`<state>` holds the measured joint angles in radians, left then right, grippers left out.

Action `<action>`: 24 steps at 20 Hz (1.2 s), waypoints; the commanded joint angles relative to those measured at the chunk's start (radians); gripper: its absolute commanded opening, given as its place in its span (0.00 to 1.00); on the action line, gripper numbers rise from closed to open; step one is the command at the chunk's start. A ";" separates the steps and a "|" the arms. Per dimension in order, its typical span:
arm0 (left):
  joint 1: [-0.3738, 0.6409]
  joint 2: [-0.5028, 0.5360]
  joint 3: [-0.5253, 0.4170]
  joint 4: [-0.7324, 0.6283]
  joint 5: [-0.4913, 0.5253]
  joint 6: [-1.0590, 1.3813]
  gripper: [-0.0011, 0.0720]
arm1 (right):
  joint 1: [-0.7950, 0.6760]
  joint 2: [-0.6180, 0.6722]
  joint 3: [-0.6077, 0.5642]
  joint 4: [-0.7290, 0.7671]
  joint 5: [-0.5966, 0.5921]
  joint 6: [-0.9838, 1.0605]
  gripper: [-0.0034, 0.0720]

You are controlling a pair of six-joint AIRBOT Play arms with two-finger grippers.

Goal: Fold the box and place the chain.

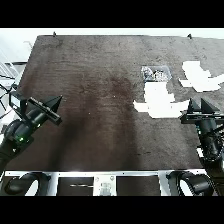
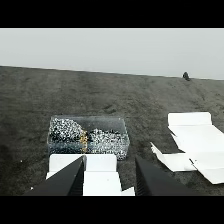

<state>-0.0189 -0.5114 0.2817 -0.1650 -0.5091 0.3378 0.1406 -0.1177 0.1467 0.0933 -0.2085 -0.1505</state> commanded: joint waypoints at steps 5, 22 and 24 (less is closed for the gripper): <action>-0.001 0.001 0.000 0.000 0.000 0.000 0.04 | 0.001 0.001 0.000 0.000 0.011 0.000 0.54; -0.001 0.001 0.000 0.000 0.000 0.000 0.04 | -0.670 -0.852 0.460 -0.099 0.638 0.249 0.59; -0.001 0.001 0.000 0.000 0.001 0.000 0.04 | -0.824 -0.998 0.575 -0.404 0.924 0.541 0.62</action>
